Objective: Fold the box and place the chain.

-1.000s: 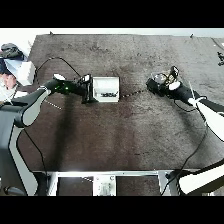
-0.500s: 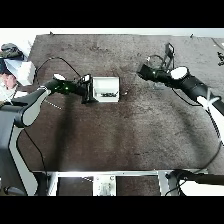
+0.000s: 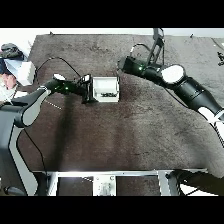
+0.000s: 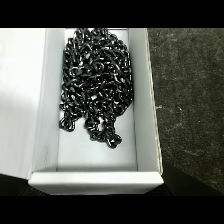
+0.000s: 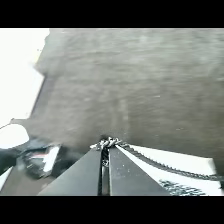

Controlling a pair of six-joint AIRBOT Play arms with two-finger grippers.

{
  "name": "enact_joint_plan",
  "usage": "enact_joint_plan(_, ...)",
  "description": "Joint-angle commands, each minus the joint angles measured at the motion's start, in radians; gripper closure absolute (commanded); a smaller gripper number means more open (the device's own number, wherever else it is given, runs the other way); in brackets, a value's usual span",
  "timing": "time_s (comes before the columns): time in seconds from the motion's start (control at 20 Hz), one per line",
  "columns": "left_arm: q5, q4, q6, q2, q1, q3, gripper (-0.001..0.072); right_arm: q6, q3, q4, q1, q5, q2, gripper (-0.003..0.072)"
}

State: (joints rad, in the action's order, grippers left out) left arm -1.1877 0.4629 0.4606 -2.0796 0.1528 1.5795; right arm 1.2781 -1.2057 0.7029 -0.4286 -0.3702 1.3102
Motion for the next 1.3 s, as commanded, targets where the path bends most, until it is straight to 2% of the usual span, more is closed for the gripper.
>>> enact_joint_plan(0.0, 0.0, 0.0, 0.0, 0.001, 0.0, 0.001, 0.0386, 0.0, -0.002, -0.019, -0.055, 0.038, 0.002, 0.0673)
enact_joint_plan(0.2, 0.0, 0.0, 0.0, 0.001, 0.0, 0.001, 0.0386, -0.004, -0.056, -0.033, -0.085, 0.057, 0.002, 0.0673)
enact_joint_plan(0.45, 0.0, 0.0, 0.0, 0.001, 0.0, 0.001, 0.0386, -0.004, -0.151, 0.022, -0.1, 0.069, 0.002, 0.0673)
enact_joint_plan(1.0, 0.0, 0.0, 0.0, 0.001, 0.0, 0.001, 0.0386, -0.004, -0.158, 0.037, -0.1, 0.092, 0.034, 0.0673)
enact_joint_plan(1.25, 0.0, 0.0, 0.0, 0.001, 0.0, 0.001, 0.0386, -0.001, -0.157, 0.098, -0.1, 0.002, 0.084, 0.0673)
